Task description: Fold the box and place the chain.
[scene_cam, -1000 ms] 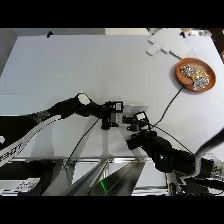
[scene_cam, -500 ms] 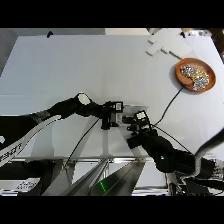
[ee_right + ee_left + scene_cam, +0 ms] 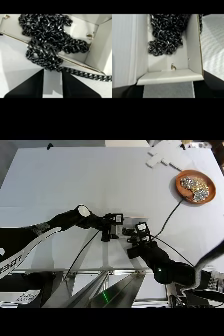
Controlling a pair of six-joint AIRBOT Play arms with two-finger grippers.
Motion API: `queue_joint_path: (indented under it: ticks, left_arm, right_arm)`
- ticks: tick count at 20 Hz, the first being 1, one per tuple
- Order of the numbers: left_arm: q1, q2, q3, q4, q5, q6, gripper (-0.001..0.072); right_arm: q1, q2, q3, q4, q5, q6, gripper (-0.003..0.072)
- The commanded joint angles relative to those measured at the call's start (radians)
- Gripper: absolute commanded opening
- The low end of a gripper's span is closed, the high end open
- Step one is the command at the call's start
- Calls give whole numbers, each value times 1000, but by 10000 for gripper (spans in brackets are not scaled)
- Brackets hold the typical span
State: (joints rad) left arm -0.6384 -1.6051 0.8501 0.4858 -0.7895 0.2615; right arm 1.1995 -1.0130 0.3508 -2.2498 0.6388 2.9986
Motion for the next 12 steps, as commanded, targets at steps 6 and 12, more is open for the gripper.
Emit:
queue_joint_path:
  ticks: [6, 12]
  left_arm:
    - [1, 0, 0, 0, 0, 0, 255]
    - [1, 0, 0, 0, 0, 0, 255]
  right_arm:
    - [-25, -2, 0, -32, 8, 11, 96]
    - [-24, 0, 0, -31, 0, 11, 19]
